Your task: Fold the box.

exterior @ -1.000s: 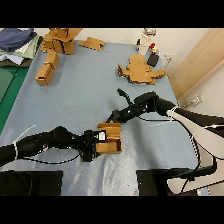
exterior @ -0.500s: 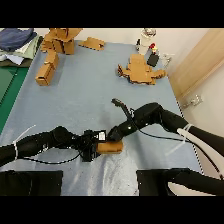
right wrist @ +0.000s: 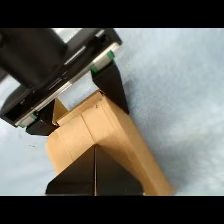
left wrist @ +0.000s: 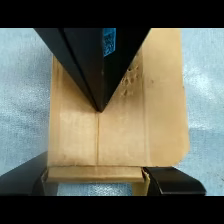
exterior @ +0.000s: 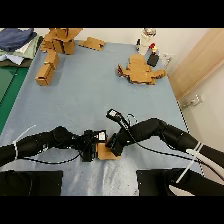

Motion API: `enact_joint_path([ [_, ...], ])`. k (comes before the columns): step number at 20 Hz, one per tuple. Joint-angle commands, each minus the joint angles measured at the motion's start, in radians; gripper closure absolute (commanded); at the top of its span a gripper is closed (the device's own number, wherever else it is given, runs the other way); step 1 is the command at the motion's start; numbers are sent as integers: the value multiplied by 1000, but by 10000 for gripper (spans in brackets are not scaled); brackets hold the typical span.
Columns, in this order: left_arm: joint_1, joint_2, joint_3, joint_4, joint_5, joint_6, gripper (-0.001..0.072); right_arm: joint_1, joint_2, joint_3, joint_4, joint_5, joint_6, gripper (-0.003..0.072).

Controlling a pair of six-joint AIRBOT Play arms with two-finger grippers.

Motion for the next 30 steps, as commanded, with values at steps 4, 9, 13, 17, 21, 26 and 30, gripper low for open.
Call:
enact_joint_path([
  [4,0,-1,0,0,0,0,183,64,180,-5,-119,69,9,684],
  [9,0,-1,0,0,0,0,183,167,265,-45,-308,98,8,651],
  [13,0,-1,0,0,0,0,183,219,285,-98,-315,143,-59,247],
  [17,0,-1,0,0,0,0,183,218,254,-98,-370,196,-151,246],
  [21,0,-1,0,0,0,0,183,235,245,-98,-374,194,-209,247],
  [26,0,-1,0,0,0,0,183,322,245,-100,-470,190,-106,246],
  [30,0,-1,0,0,0,0,183,357,243,-117,-619,275,-58,247],
])
